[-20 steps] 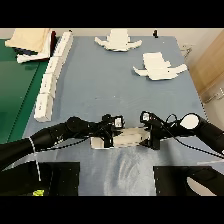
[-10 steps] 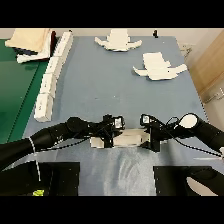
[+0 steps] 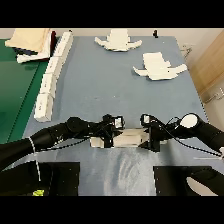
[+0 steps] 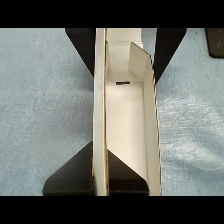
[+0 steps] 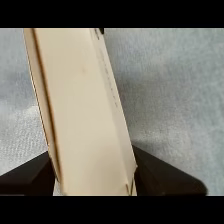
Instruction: Fold the box.
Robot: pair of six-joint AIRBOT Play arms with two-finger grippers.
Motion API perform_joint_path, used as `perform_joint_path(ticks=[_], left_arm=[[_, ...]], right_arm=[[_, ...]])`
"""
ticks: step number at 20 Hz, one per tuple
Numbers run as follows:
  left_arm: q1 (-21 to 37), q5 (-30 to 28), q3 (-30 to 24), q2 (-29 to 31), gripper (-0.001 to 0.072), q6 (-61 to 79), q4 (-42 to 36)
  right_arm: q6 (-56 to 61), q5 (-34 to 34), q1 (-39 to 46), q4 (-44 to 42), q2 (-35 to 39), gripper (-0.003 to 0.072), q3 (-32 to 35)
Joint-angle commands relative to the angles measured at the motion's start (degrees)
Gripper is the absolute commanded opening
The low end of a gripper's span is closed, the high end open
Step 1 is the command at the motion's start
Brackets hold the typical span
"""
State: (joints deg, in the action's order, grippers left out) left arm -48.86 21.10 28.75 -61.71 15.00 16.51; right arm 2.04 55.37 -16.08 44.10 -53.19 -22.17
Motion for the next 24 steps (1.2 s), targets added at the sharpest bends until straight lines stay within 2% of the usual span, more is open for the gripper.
perform_joint_path(ticks=[1,8,16,24], left_arm=[[0.0,0.0,0.0,0.0,0.0014,0.0,0.0],[0.0,0.0,0.0,0.0,0.0014,0.0,0.0],[-0.1,0.0,0.0,0.0,0.0014,0.0,0.0],[-0.1,0.0,0.0,0.0,0.0014,0.0,0.0]], right_arm=[[-0.2,-0.5,-0.1,-1.0,0.0,0.0662,0.0],[-4.2,0.2,0.0,1.5,-0.1,0.0663,0.2],[-12.2,-1.7,0.0,-0.6,-1.6,0.0663,2.1],[-12.6,-2.7,0.0,-1.1,-2.5,0.0653,2.0]])
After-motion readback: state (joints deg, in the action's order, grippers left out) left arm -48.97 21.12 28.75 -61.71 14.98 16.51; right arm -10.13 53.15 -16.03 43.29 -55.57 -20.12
